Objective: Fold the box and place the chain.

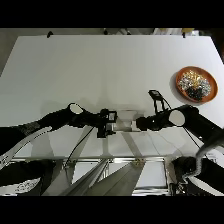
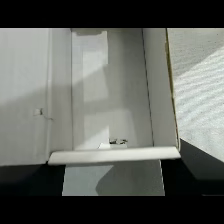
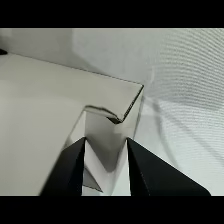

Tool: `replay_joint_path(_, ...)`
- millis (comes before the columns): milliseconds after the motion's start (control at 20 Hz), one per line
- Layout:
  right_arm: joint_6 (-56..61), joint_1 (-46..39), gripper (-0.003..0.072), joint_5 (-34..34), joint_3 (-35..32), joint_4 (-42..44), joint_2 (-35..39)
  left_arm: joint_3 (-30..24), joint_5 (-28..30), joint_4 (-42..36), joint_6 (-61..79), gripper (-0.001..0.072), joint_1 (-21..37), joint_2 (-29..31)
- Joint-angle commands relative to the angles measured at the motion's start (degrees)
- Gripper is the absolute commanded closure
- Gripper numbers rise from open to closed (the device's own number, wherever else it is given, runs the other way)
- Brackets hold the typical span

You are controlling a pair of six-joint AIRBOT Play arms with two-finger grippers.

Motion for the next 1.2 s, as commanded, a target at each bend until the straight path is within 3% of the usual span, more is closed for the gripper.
replay_joint_path(0,8.0,4.1,0.0390,2.6,3.4,-6.4,-4.8,0.0,0.0,0.0,0.0,0.0376,0.0,0.0)
replay_joint_path(250,14.0,6.1,0.0390,1.9,4.9,-11.1,-5.4,0.0,0.0,0.0,0.0,0.0376,0.0,0.0)
replay_joint_path(1150,17.6,6.1,0.0390,0.8,5.0,-11.6,-5.9,0.0,0.0,0.0,0.0,0.0376,0.0,0.0)
